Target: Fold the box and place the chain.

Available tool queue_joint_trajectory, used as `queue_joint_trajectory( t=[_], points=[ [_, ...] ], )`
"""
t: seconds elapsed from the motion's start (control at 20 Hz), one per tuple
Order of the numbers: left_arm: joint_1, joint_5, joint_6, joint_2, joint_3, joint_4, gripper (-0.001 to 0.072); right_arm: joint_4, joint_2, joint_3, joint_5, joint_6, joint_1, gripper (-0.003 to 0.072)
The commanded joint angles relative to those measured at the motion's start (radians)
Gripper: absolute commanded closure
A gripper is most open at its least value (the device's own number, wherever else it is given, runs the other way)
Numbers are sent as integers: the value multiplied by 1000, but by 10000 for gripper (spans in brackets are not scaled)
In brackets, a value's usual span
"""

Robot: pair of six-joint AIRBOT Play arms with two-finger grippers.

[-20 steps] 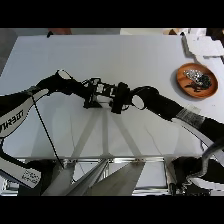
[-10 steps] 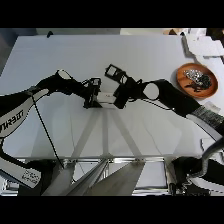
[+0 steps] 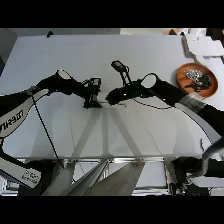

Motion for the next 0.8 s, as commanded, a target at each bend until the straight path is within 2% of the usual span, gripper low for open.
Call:
queue_joint_trajectory(
  t=[0.0,0.35,0.5,0.75],
  points=[
    [0,0,0,0,0,0,434,39,-65,3,14,20,-2,679],
    [0,0,0,0,0,0,434,34,-69,3,24,20,1,679],
    [0,0,0,0,0,0,434,55,-20,5,5,19,6,678],
    [0,0,0,0,0,0,434,57,16,92,-45,77,15,680]
  ],
)
